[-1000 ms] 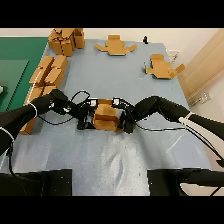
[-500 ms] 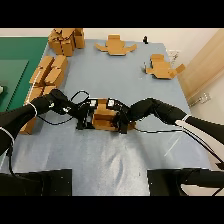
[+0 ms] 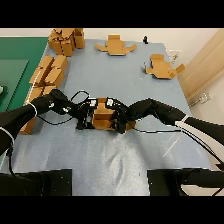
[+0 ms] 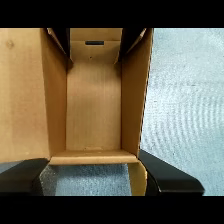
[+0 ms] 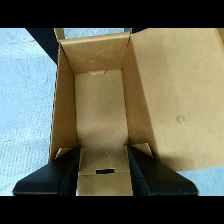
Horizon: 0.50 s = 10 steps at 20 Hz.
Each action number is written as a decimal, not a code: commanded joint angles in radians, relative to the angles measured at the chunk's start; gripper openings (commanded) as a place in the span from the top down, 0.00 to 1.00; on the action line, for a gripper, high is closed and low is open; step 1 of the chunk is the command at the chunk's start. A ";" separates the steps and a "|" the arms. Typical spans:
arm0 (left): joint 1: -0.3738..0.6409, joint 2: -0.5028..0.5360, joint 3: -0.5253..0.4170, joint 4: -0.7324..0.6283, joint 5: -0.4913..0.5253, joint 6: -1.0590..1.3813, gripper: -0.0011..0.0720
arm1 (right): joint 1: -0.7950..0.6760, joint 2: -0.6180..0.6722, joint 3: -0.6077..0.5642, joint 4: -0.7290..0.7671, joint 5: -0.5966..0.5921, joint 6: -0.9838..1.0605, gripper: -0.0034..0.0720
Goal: Fold the box.
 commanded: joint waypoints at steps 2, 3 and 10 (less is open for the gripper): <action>0.000 0.000 0.001 0.000 0.001 0.001 0.84 | 0.000 0.000 0.000 -0.021 -0.006 0.011 0.24; 0.000 0.000 0.001 0.000 0.001 0.001 0.84 | 0.000 0.002 0.000 -0.036 -0.014 0.023 0.26; 0.000 0.000 0.001 0.000 0.000 0.001 0.84 | -0.074 0.071 0.000 -0.278 -0.179 0.380 0.55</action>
